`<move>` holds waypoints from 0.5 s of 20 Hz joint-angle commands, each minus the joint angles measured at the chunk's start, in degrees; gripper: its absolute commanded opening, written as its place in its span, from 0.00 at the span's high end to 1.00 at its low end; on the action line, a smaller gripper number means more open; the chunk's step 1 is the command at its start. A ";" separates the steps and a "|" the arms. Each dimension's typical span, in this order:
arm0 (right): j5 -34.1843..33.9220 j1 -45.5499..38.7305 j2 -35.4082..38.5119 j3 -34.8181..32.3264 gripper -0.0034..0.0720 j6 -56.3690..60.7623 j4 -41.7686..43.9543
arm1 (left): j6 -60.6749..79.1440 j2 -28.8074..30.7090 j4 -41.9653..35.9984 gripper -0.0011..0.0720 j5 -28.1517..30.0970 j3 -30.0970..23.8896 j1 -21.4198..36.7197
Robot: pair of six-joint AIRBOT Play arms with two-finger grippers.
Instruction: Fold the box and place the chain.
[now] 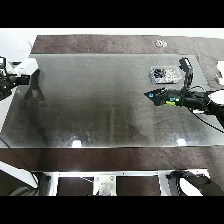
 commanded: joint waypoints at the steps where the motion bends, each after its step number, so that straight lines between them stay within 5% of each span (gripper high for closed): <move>1: -0.15 0.02 -0.07 -0.02 0.93 -0.02 -0.02 | -1.55 -1.14 -0.22 0.96 0.00 0.09 -0.02; 8: -0.17 0.02 -0.07 -0.02 0.93 -0.04 -0.04 | -2.23 -1.14 0.00 0.96 -2.62 0.09 -0.02; 9: -0.17 0.02 -0.07 -0.02 0.93 -0.02 -0.04 | -2.16 -1.14 0.11 0.79 -3.06 0.09 -0.02; 10: -0.20 0.02 -0.07 -0.02 0.93 -0.02 -0.02 | -2.19 -1.14 0.09 0.23 -2.97 0.09 -0.02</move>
